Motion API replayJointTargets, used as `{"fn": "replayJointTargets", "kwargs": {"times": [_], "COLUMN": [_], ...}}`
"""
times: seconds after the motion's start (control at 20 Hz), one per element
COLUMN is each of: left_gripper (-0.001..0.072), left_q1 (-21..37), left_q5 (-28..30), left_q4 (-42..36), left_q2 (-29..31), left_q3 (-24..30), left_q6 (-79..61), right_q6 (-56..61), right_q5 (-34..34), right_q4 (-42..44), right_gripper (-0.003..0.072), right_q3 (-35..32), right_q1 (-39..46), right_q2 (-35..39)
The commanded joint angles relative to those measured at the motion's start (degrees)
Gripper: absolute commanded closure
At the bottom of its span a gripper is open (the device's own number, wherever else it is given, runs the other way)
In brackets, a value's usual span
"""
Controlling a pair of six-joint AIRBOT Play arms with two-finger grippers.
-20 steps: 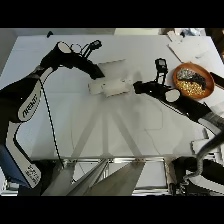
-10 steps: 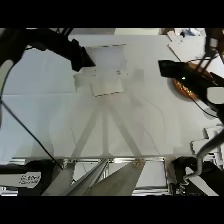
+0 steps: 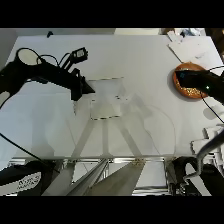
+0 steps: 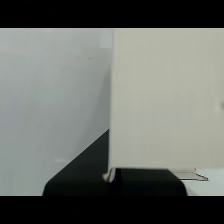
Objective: Fold the box and place the chain.
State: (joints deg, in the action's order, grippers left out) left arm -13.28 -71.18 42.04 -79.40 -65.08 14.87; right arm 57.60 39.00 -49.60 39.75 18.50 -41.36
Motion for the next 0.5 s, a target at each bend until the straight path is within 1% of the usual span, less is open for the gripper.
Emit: {"fn": "replayJointTargets", "kwargs": {"times": [0.0,0.1,0.3,0.45], "left_gripper": [0.0706,0.0706,0.0705,0.0705], "left_q1": [-0.04,-0.04,-0.04,-0.04], "left_q5": [5.20,5.27,5.62,5.70], "left_q4": [-4.68,-5.20,-5.51,-5.66], "left_q2": [-4.76,-8.20,-13.84,-15.78], "left_q3": [2.71,2.71,2.71,2.71], "left_q6": [-7.80,-12.48,-15.37,-18.99], "right_q6": [0.02,0.02,0.04,0.04], "right_q5": [3.85,3.85,3.85,3.85], "right_q4": [-1.84,-1.84,-1.84,-1.60], "right_gripper": [0.0160,0.0160,0.0161,0.0161], "right_q3": [0.04,0.04,0.04,0.04], "right_q1": [1.03,1.03,1.03,1.03], "right_q2": [0.37,0.37,0.39,0.39]}}
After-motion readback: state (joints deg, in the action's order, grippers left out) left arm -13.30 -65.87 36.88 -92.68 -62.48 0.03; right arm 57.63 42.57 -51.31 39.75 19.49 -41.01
